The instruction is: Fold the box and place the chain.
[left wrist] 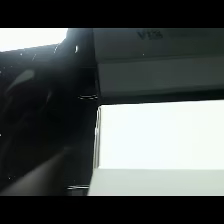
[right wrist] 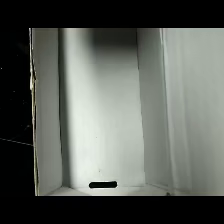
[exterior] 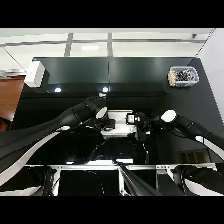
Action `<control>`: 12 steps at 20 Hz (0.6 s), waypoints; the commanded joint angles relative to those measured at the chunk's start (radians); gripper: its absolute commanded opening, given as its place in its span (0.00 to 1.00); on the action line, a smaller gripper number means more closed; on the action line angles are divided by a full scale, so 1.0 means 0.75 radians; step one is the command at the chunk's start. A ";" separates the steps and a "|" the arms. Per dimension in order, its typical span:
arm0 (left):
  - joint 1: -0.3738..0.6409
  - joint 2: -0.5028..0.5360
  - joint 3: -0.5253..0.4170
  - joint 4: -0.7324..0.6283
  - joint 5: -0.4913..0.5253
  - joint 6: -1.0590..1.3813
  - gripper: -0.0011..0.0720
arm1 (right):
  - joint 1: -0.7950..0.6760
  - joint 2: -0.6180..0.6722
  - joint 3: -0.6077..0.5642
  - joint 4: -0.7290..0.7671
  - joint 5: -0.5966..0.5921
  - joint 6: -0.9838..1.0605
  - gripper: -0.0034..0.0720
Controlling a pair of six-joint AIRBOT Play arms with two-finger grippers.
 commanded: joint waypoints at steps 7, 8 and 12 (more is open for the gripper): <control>-0.005 -0.006 0.009 -0.075 0.035 -0.076 0.07 | 0.001 -0.001 0.001 0.000 0.001 0.001 0.28; -0.002 -0.006 0.009 -0.075 0.034 -0.077 0.27 | 0.001 -0.001 0.000 0.000 0.001 0.001 0.28; 0.024 -0.006 0.008 -0.074 0.015 -0.082 0.72 | 0.001 -0.001 0.001 0.000 0.001 0.000 0.28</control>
